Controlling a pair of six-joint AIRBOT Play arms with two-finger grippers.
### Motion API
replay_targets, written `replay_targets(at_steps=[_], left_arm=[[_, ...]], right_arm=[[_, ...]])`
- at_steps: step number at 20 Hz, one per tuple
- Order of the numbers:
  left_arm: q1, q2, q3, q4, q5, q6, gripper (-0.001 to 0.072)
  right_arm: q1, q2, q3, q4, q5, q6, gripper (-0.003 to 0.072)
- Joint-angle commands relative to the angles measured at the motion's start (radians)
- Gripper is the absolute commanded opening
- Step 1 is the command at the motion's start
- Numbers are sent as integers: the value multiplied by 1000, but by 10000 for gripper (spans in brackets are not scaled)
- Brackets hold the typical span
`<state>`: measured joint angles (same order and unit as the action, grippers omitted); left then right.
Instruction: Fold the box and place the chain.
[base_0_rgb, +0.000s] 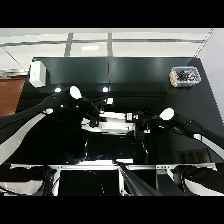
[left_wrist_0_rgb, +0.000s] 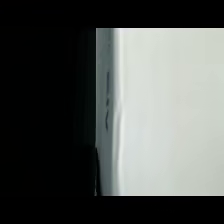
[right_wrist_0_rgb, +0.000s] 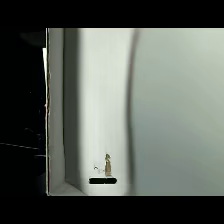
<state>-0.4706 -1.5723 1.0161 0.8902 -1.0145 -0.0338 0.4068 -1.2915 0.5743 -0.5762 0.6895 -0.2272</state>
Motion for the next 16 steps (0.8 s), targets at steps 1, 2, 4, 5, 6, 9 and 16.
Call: replay_targets(at_steps=[1,2,4,5,6,9,16], left_arm=[[5,11,2,11,-63,-7,309],[7,27,2,47,-78,-39,426],[19,80,8,178,-105,-151,432],[29,114,8,237,-111,-232,432],[42,153,8,295,-123,-299,432],[95,269,7,400,-194,-452,346],[139,346,-159,-197,-325,-589,27]], right_arm=[[0,-1,1,-2,-2,2,463],[0,-1,0,-2,-2,2,464],[0,-1,0,-4,-1,2,463],[0,-1,0,-4,-1,2,463],[0,-1,0,-4,-1,2,464],[0,-1,0,-4,-1,2,413],[0,-1,0,-11,10,-4,74]])
